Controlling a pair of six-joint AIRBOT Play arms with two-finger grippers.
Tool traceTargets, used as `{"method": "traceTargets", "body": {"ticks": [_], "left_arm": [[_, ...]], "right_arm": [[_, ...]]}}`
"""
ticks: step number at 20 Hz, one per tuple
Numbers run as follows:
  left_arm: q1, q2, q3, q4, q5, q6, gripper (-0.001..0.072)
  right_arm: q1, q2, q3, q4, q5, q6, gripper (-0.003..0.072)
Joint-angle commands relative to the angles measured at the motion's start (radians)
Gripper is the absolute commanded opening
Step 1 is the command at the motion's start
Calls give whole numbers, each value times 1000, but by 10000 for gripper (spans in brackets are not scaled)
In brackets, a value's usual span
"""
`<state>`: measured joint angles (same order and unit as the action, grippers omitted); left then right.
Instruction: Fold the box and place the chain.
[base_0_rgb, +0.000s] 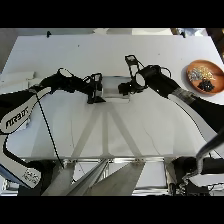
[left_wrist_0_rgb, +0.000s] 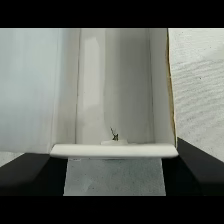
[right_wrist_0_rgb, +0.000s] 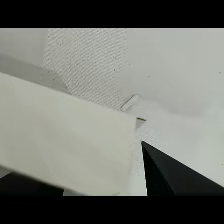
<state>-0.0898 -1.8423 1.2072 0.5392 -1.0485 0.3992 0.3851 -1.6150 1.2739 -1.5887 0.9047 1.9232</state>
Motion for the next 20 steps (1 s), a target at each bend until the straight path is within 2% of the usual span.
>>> {"method": "traceTargets", "body": {"ticks": [1, 5, 8, 10, 11, 13, 16, 20], "left_arm": [[1, 0, 1, 0, 1, 0, 162], [1, 0, 1, 0, 1, 0, 162], [1, 0, 1, 0, 1, 0, 162], [1, 0, 1, 0, 1, 0, 162], [1, 0, 1, 0, 1, 0, 162], [1, 0, 1, 0, 2, 0, 162], [1, 0, 1, 0, 1, 0, 162], [1, 0, 1, 0, 1, 0, 162]], "right_arm": [[13, -48, 33, -5, 72, 50, 492], [13, -85, 35, -5, 69, 129, 476], [13, -98, 40, -13, 54, 208, 395], [13, -106, 40, -12, 40, 252, 374], [13, -111, 41, -11, 45, 254, 294], [13, -118, 41, -7, 54, 254, 213], [13, -119, 41, -7, 51, 253, 15], [13, -119, 41, -6, 50, 253, 22]]}}
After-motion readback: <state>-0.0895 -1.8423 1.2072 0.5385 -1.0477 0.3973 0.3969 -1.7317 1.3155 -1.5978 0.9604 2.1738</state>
